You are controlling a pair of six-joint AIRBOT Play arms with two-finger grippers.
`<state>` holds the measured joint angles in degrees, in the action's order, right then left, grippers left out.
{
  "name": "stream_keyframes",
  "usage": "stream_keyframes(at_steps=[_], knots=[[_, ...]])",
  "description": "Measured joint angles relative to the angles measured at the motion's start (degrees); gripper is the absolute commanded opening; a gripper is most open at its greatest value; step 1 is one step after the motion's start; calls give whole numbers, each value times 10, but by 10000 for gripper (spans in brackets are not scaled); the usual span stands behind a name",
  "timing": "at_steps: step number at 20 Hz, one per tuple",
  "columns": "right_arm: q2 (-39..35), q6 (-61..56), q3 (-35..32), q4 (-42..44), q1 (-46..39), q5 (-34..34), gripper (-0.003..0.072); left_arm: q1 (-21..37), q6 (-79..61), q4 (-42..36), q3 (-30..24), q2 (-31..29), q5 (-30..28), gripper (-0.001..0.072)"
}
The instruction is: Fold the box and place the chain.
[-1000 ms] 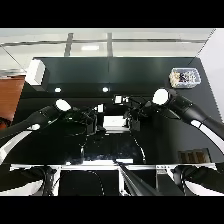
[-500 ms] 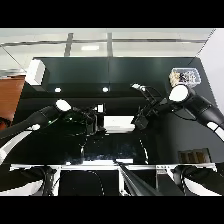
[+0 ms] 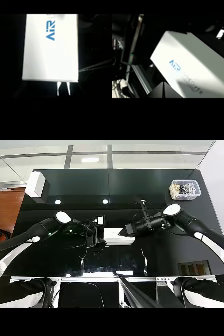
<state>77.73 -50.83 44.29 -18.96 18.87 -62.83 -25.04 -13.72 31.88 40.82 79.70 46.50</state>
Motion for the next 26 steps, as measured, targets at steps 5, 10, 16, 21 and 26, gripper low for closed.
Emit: stream_keyframes(at_steps=[5, 10, 16, 21, 26], knots=[[43, -9, -1, 9, 2, 19, 16, 0, 1, 0, 0, 0, 0, 398], [56, -22, -1, -20, 2, 35, 16, 0, 0, 0, 0, 0, 0, 399], [49, -14, 10, -46, -15, 9, 16, 0, 0, -2, 0, 0, 0, 398], [-11, -7, 50, -73, -109, -137, 16, 3, 7, 1, 6, -5, 5, 511], [-115, -40, 61, -188, -244, -200, 16, 15, 65, 43, 26, -46, 31, 720]])
